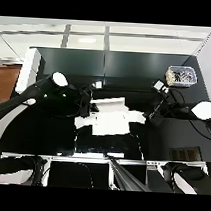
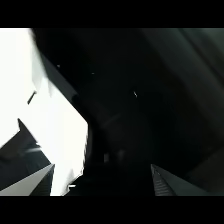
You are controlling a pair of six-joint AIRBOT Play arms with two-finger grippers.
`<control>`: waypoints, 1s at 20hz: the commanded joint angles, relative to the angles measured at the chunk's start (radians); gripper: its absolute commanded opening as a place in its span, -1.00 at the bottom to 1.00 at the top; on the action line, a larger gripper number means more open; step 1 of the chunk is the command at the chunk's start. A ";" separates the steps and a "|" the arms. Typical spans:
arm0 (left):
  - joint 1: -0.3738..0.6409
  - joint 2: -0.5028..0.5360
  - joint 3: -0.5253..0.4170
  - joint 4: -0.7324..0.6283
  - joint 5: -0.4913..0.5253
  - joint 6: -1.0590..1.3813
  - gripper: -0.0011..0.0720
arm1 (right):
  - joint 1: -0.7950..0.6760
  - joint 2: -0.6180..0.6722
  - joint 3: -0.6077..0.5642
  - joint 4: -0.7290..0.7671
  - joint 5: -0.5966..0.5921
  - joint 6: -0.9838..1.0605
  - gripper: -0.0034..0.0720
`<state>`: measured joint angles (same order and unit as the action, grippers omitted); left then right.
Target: Fold the box and place the chain.
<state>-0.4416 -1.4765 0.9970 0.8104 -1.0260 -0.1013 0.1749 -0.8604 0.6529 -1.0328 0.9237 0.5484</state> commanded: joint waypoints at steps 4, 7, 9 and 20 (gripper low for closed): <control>-0.060 -0.071 0.043 0.093 0.076 0.048 -0.90 | 0.112 -0.006 -0.021 -0.015 -0.014 -0.164 1.00; -0.060 -0.071 0.045 0.095 0.071 0.048 -0.90 | 0.188 -0.014 -0.098 -0.015 -0.082 -0.165 1.00; -0.060 -0.071 0.045 0.095 0.072 0.048 -0.90 | 0.241 -0.029 -0.144 -0.015 -0.155 -0.205 1.00; -0.061 -0.072 0.045 0.094 0.042 0.045 -0.90 | 0.366 -0.153 -0.169 0.074 -0.236 -0.478 1.00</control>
